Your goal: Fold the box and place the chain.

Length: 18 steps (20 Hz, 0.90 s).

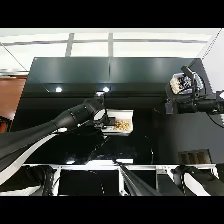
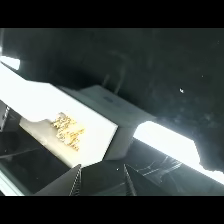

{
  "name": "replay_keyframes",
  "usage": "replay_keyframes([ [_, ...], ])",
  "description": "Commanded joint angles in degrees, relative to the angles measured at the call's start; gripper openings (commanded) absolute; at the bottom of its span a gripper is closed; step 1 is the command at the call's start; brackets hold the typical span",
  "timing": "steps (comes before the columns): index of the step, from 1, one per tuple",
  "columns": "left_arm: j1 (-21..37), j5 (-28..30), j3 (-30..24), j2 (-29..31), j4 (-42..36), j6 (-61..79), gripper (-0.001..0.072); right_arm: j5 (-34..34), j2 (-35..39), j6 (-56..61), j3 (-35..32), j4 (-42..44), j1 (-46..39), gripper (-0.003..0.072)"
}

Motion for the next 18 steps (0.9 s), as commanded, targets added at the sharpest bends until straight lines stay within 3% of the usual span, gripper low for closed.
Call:
replay_keyframes([
  [1, -0.02, -0.33, 2.01, 1.55, 0.31, 0.2, 0.0451, 0.87, 0.07, 0.04, -0.37, -0.35, -0.46, 0.0314],
  [2, -0.02, -1.31, 2.27, 2.51, 0.81, 0.37, 0.0493, 0.85, 0.07, 0.04, -0.37, -0.35, -0.46, 0.0314],
  [7, -0.31, -7.19, 1.4, 10.73, 4.11, 11.02, 0.0492, 0.87, 0.07, 0.04, -0.37, -0.39, -0.46, 0.0314],
  [10, 1.01, -7.8, -5.2, 21.07, 14.95, 9.9, 0.0492, -0.2, 0.07, 0.09, -0.37, -0.26, -0.46, 0.0314],
  [12, 6.51, -5.97, -12.7, 27.69, 14.88, 9.88, 0.0493, -2.08, 0.07, 0.07, -0.37, 0.13, -0.44, 0.0314],
  [14, 16.98, -1.53, -20.65, 31.93, 5.01, 11.28, 0.0492, -2.78, 0.07, 0.04, -0.37, 0.11, -0.46, 0.0314],
  [15, 24.02, 2.51, -24.33, 32.28, -7.17, 17.4, 0.0492, -2.89, 0.07, 0.02, -0.37, 0.11, -0.44, 0.0314],
  [17, 35.3, 7.82, -29.99, 30.32, -38.03, 46.34, 0.0493, -3.67, 0.07, -0.17, -0.37, 0.07, -0.07, 0.0314],
  [18, 38.53, 7.58, -31.26, 28.39, -48.89, 62.51, 0.0573, -4.13, 0.07, -0.2, -0.37, 0.07, 0.42, 0.0315],
])
